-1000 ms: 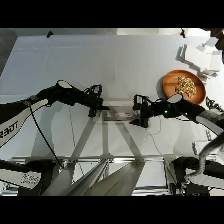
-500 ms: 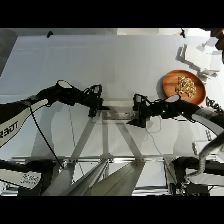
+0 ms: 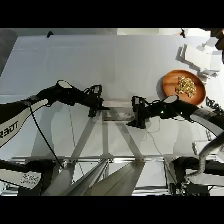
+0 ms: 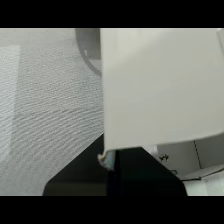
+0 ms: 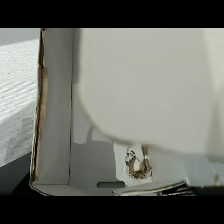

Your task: Fold the box and place the chain.

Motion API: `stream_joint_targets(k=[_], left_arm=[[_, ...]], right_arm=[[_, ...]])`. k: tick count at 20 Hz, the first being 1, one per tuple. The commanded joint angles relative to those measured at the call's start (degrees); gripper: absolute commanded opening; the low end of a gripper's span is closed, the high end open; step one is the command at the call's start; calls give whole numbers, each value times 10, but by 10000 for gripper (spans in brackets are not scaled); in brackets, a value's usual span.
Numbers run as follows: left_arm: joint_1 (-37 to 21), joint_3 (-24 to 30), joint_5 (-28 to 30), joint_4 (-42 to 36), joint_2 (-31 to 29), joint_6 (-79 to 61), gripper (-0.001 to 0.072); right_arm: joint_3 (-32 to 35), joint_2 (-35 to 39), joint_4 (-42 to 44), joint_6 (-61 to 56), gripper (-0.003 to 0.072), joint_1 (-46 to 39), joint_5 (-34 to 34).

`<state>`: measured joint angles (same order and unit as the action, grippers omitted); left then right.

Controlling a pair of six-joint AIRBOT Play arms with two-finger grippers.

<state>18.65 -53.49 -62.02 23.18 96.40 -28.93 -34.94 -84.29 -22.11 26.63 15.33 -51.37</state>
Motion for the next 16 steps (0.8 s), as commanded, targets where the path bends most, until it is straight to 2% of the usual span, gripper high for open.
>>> stream_joint_targets(k=[1,2,4,16], left_arm=[[0,0,0,0,0,0,8],[0,0,0,0,0,0,8],[0,0,0,0,0,0,8],[0,0,0,0,0,0,8]], right_arm=[[0,0,-5,0,635,2,-1],[0,0,-5,0,631,2,-1],[0,0,-6,0,513,2,-1],[0,0,-5,0,515,2,-1]])
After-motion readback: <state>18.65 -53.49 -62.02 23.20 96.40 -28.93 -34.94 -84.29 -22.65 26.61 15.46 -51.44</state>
